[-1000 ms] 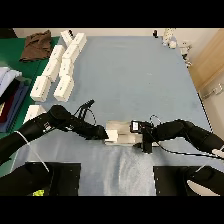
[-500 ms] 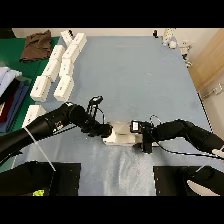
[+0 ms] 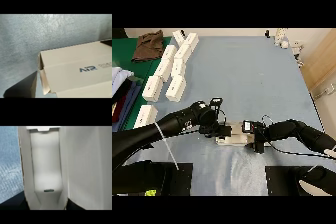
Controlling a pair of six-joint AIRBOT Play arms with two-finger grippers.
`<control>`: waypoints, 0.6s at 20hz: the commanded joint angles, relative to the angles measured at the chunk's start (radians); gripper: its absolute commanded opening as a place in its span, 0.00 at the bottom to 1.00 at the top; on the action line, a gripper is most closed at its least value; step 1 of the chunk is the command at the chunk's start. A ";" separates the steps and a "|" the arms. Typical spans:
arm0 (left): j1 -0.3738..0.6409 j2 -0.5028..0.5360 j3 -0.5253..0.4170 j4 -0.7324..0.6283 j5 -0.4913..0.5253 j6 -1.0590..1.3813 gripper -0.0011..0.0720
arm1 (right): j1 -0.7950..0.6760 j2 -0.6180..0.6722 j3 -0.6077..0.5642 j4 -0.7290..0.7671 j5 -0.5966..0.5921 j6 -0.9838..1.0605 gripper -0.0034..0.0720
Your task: Fold the box.
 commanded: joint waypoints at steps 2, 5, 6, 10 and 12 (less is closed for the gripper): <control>-0.042 -0.056 0.044 0.069 -0.028 -0.085 0.49 | 0.001 0.001 0.001 0.000 0.000 0.000 0.73; -0.052 -0.093 0.060 0.082 -0.058 -0.099 0.49 | 0.001 0.001 0.001 0.000 0.000 0.000 0.73; -0.054 -0.102 0.064 0.086 -0.061 -0.099 0.49 | 0.001 0.001 0.001 0.000 0.000 0.000 0.73; -0.065 -0.116 0.069 0.148 -0.061 -0.153 0.46 | 0.001 0.001 0.001 0.000 0.000 0.000 0.73; -0.066 -0.116 0.069 0.148 -0.055 -0.151 0.04 | 0.001 0.001 0.001 0.000 0.000 0.000 0.73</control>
